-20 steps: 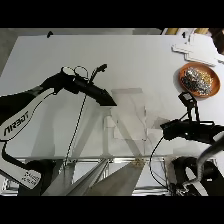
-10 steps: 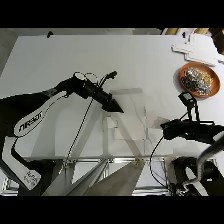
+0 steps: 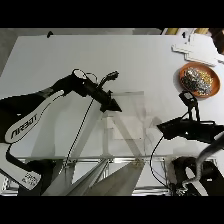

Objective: Fold the box and place the chain.

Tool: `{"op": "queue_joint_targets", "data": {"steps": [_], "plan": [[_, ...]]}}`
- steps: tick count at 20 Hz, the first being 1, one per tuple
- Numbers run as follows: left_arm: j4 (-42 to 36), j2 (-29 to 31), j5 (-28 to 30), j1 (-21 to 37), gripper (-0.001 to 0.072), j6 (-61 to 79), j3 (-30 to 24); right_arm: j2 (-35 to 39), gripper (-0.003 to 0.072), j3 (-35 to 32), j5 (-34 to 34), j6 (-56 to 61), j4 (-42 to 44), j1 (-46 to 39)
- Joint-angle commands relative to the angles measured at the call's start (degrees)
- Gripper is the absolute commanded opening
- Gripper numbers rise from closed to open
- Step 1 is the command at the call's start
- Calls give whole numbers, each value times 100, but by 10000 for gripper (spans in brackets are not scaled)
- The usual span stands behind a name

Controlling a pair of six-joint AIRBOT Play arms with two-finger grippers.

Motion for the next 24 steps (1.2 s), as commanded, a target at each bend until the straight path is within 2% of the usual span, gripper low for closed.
{"op": "queue_joint_targets", "data": {"steps": [1, 4, 6, 7, 8, 10, 12, 17, 19, 22, 24], "plan": [[949, 813, 197, -42, -6, -479, -144, 20, 345, 380, 85, -7, 39, 2], [461, 1770, 599, -42, -6, -81, -1191, 26, 344, 944, 247, -24, 28, 2], [-275, 2376, 1270, -92, -5, 577, -2103, 31, 344, 1132, 315, -22, 44, 2], [-439, 2588, 1561, -146, -4, 890, -2424, 31, 342, 1134, 315, -22, 70, 2], [-284, 2699, 1869, -232, -3, 1099, -2627, 31, 339, 1134, 339, -22, 74, 2], [608, 2673, 2194, -437, -2, 1134, -2667, 28, 338, 1134, 350, -22, 92, 2], [809, 2603, 2347, -654, 1, 1134, -2667, 31, 337, 1134, 350, -22, 151, 2], [723, 2378, 3438, -1296, 1, 1349, -2667, 31, 337, 1134, 350, -22, 452, 2], [483, 2179, 3528, -1362, 1, 1956, -2667, 28, 337, 1134, 350, -26, 442, 2], [-376, 1884, 3497, -1344, 1, 2601, -2667, 28, 337, 1134, 352, -46, 426, 2], [-542, 1821, 3528, -1344, 1, 2999, -2667, 28, 337, 1134, 354, -181, 426, 2]]}}
